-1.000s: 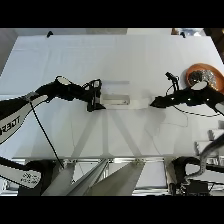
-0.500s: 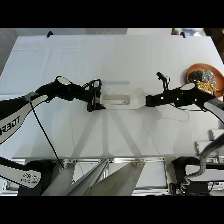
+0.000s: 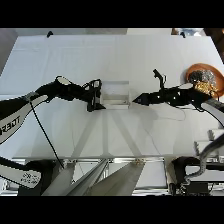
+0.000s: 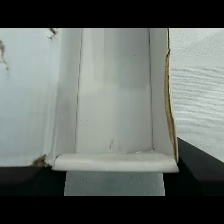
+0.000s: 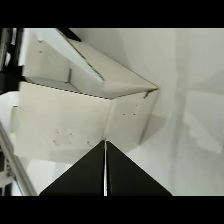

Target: Fold the box and place the chain.

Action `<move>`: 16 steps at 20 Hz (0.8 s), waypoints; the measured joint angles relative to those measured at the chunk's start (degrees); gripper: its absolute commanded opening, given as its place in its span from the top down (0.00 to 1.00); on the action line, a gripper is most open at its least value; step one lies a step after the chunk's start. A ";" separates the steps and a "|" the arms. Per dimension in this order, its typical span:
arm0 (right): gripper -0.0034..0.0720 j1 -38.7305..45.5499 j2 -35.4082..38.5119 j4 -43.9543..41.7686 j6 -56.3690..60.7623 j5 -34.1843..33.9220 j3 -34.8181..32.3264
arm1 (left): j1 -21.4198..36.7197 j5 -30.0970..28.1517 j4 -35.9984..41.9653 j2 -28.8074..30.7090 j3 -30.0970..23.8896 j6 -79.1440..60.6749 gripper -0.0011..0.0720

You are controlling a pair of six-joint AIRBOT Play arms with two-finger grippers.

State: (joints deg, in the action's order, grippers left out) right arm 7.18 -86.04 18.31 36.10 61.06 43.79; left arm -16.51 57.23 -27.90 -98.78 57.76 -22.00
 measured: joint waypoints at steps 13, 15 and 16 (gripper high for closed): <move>0.74 -3.45 1.31 -2.64 -3.26 -1.53 0.00 | 0.00 0.00 0.02 0.00 0.00 0.00 0.79; 0.90 -3.63 2.60 -1.84 -3.48 -1.88 0.00 | -0.02 0.00 0.02 0.00 0.00 0.00 0.79; 0.90 -3.69 3.37 -1.42 -3.52 -2.12 0.00 | -0.02 0.00 0.00 0.00 0.00 0.00 0.79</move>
